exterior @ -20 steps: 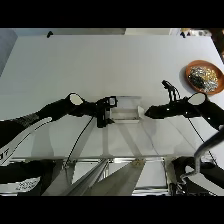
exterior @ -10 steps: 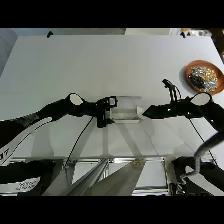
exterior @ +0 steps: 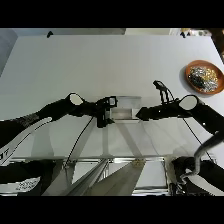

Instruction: Fold the box and place the chain.

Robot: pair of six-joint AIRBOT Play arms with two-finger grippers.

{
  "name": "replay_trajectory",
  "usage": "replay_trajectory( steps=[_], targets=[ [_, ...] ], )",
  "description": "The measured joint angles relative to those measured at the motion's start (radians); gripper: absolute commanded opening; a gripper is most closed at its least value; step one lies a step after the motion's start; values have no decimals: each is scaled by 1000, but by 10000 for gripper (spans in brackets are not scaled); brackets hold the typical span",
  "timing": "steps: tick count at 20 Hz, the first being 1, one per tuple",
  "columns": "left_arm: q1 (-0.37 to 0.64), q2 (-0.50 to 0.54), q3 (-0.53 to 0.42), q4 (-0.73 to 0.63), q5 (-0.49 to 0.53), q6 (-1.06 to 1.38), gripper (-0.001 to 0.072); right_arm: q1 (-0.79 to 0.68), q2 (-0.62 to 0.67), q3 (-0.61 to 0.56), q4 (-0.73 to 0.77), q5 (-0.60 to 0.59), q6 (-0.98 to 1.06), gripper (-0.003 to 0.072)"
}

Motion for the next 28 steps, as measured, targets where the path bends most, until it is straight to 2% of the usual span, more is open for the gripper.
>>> replay_trajectory(
  steps=[4,9,17,20,22,25,26,27,28],
  targets=[
    [0,0,0,0,0,0,393,92,-58,69,-135,-20,174,462],
    [0,0,0,0,0,0,393,197,-160,174,-329,24,405,454],
    [0,0,0,0,0,0,393,299,-271,291,-511,104,640,452],
    [0,0,0,0,0,0,393,320,-298,317,-558,134,711,311],
    [0,0,0,0,0,0,393,326,-306,325,-576,145,739,283],
    [0,0,0,0,0,0,393,331,-313,331,-592,159,774,159],
    [0,0,0,0,0,0,393,332,-316,332,-598,164,779,147],
    [0,0,0,0,0,0,393,332,-320,332,-599,169,785,61],
    [0,0,0,1,0,1,393,332,-323,333,-601,178,792,18]
  ],
)
